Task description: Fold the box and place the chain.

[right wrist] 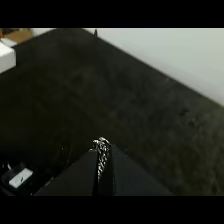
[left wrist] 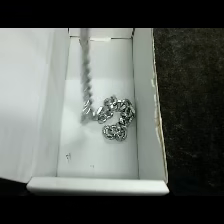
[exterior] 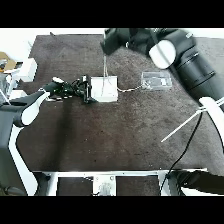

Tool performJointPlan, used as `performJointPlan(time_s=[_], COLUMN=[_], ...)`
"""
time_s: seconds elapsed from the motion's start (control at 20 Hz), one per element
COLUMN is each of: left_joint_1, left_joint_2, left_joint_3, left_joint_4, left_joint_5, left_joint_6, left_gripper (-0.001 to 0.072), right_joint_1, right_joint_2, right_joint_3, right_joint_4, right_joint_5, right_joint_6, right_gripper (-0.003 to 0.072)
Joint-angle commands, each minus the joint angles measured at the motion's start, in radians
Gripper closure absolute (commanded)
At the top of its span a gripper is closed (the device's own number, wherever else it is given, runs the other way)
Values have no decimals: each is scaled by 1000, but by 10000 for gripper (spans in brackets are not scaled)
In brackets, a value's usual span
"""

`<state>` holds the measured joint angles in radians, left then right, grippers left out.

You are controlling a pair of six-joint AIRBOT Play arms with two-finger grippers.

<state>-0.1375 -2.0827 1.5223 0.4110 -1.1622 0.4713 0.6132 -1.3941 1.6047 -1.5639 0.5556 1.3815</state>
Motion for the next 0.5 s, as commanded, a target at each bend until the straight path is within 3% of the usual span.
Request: performJointPlan(time_s=[0.0, 0.1, 0.25, 0.35, 0.4, 0.45], left_joint_1=[0, 0, 0, 0, 0, 0], left_joint_2=[1, 1, 1, 1, 1, 1], left_joint_3=[0, 0, 0, 0, 0, 0], left_joint_4=[0, 0, 0, 0, 0, 0], left_joint_5=[0, 1, 0, 1, 1, 1], left_joint_6=[0, 0, 0, 0, 0, 0], left_gripper=[365, 365, 365, 365, 365, 365], right_joint_1=[0, 0, -1, -6, -16, -32], right_joint_2=[-5, -43, -143, -167, -165, -156], right_joint_3=[-224, -330, -342, -339, -339, -339], right_joint_4=[2, 2, 1, 1, 1, 2], right_joint_5=[-39, -139, -175, -174, -163, -143], right_joint_6=[117, 151, 168, 168, 168, 168], right_gripper=[689, 688, 685, 368, 400, 489])
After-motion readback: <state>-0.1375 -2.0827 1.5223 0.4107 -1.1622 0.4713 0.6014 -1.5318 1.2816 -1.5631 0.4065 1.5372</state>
